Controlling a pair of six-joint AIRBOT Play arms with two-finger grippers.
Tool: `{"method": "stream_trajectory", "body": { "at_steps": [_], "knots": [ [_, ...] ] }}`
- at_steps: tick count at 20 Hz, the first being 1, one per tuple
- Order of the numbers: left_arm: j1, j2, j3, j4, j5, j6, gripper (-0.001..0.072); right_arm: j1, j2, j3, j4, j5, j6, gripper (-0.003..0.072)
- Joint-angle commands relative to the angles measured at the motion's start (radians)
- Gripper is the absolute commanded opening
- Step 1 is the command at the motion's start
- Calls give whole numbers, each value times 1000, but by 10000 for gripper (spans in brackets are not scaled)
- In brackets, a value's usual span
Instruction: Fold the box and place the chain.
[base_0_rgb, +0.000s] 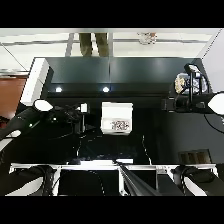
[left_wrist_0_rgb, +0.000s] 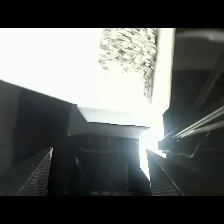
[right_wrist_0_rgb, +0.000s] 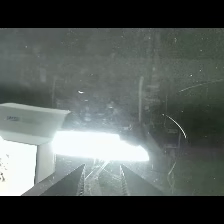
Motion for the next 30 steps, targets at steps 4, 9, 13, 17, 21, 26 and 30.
{"method": "stream_trajectory", "body": {
  "at_steps": [4, 9, 13, 17, 21, 26, 30],
  "knots": [
    [-33, -95, -1, -120, 9, 83, 719, 0, 0, 0, 23, -6, -1, 271],
    [-66, -112, 7, -147, 18, 83, 717, 0, 0, -1, 23, -6, -1, 271],
    [-77, -112, 7, -165, 10, 80, 717, 0, 0, -1, 24, -6, -1, 271],
    [-78, -113, 7, -166, 6, 80, 717, 0, 0, -1, 29, -6, -1, 271],
    [-92, -113, 8, -145, 6, 78, 717, 0, 0, -1, 30, -6, -1, 271],
    [-113, -118, 14, -132, 46, 29, 717, 0, 0, -1, 33, -6, -1, 271],
    [-113, -118, 14, -145, 42, 27, 717, 0, 0, -1, 42, -6, -1, 271]
  ]
}}
